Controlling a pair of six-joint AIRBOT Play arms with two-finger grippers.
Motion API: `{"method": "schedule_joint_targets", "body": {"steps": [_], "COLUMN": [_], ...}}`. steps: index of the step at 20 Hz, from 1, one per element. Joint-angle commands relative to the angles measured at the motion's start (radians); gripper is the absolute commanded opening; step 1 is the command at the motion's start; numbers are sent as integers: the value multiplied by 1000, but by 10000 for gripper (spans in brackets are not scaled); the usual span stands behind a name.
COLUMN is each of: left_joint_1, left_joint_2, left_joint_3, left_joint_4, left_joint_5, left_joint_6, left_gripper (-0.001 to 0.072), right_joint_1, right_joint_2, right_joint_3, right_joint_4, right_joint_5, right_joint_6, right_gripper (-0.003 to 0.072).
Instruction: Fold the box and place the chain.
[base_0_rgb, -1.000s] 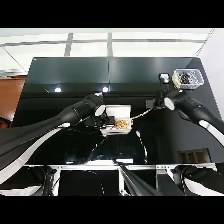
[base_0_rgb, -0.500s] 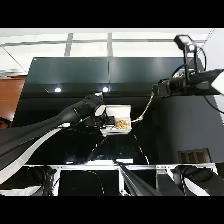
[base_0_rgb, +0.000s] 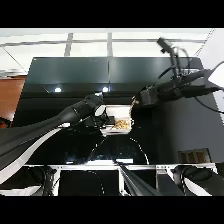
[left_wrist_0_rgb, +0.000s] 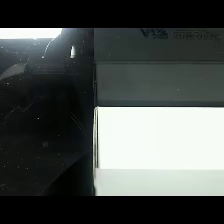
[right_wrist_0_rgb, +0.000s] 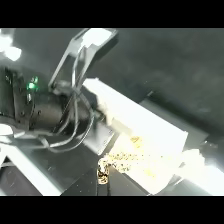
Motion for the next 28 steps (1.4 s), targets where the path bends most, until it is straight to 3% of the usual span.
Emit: {"method": "schedule_joint_targets", "body": {"steps": [1,6,7,8,11,13,15,18,21,23,24,25,28], "left_joint_1": [0,0,1,1,1,1,1,0,1,0,0,1,1], "left_joint_2": [0,0,0,0,0,0,0,0,0,0,0,0,-1], "left_joint_3": [0,0,0,0,0,0,0,0,0,0,0,0,0], "left_joint_4": [0,0,0,1,1,0,0,0,1,0,0,0,1], "left_joint_5": [1,1,0,0,0,0,0,-1,-4,-4,-4,-4,-3], "left_joint_6": [0,0,0,0,0,0,0,0,1,0,0,0,0], "left_gripper": [30,30,30,30,30,30,30,30,30,30,30,30,30], "right_joint_1": [2,51,62,61,-20,-108,-180,-253,-243,-209,-182,-152,-79], "right_joint_2": [-52,-99,-100,-100,-72,-16,58,137,137,137,137,136,126], "right_joint_3": [-84,-187,-197,-197,-189,-190,-208,-351,-547,-644,-681,-708,-725], "right_joint_4": [104,107,105,101,92,76,0,-63,-60,-61,-61,-65,-71], "right_joint_5": [-4,-77,-97,-103,-43,59,85,-92,-388,-513,-561,-586,-580], "right_joint_6": [-38,-38,-37,-37,-67,-157,-210,-326,-404,-428,-471,-529,-772], "right_gripper": [15,20,158,365,380,380,380,381,381,395,679,720,720]}}
